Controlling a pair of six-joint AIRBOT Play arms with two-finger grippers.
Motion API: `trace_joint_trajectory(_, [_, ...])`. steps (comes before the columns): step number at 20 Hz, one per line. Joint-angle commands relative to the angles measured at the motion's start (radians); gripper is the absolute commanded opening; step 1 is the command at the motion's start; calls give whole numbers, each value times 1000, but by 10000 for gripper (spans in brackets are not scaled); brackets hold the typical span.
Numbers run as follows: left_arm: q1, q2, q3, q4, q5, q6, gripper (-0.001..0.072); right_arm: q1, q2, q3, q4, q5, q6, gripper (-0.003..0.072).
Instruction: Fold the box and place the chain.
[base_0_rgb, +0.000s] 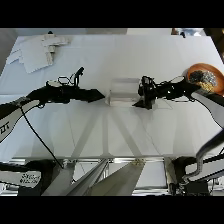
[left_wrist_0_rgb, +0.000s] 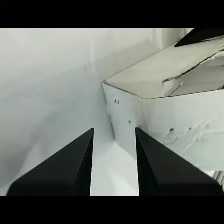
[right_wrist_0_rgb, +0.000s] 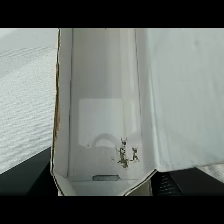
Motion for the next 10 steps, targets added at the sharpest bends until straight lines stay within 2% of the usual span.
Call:
trace_joint_trajectory(1, [-2,0,0,-98,-5,103,296,0,0,0,0,0,0,507])
trace_joint_trajectory(4, [-3,-1,0,-163,-31,264,273,0,0,0,0,0,0,507])
trace_joint_trajectory(10, [-46,-1,0,-156,16,263,281,0,0,0,0,0,0,507])
